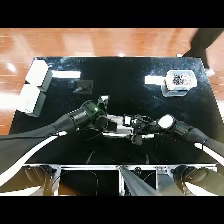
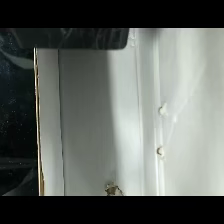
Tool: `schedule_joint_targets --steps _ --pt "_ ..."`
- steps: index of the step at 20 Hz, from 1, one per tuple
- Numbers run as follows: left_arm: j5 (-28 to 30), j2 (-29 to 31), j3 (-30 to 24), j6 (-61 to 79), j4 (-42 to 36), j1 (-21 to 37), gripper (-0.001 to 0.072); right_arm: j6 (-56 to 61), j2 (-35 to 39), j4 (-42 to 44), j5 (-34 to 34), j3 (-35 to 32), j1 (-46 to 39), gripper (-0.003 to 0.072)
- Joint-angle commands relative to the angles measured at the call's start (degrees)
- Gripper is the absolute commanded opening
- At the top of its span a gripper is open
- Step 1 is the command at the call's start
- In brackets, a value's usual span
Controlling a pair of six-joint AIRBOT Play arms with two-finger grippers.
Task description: Fold the box and place the chain.
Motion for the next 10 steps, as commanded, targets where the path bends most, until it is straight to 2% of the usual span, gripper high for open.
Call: schedule_joint_targets --steps 1,4,5,6,10 --pt "-0.4 0.0 0.0 0.0 -0.9 0.0 0.0039 0.1 0.0 0.0 0.1 0.0 0.0 0.055" --pt "-0.1 0.0 0.0 0.1 -2.7 0.0 0.0021 0.1 0.0 0.0 0.1 0.0 0.0 0.0554" --pt "0.1 0.0 0.0 0.1 -2.7 0.0 0.0021 0.2 0.0 0.1 0.1 0.0 0.0 0.0644" --pt "0.4 0.1 0.0 0.1 -2.6 0.1 0.0021 0.3 0.0 0.1 0.1 0.0 0.0 0.0682" --pt "6.0 0.7 1.0 -0.1 2.0 1.1 0.0021 2.8 1.9 -0.2 0.2 0.0 0.0 0.0688"
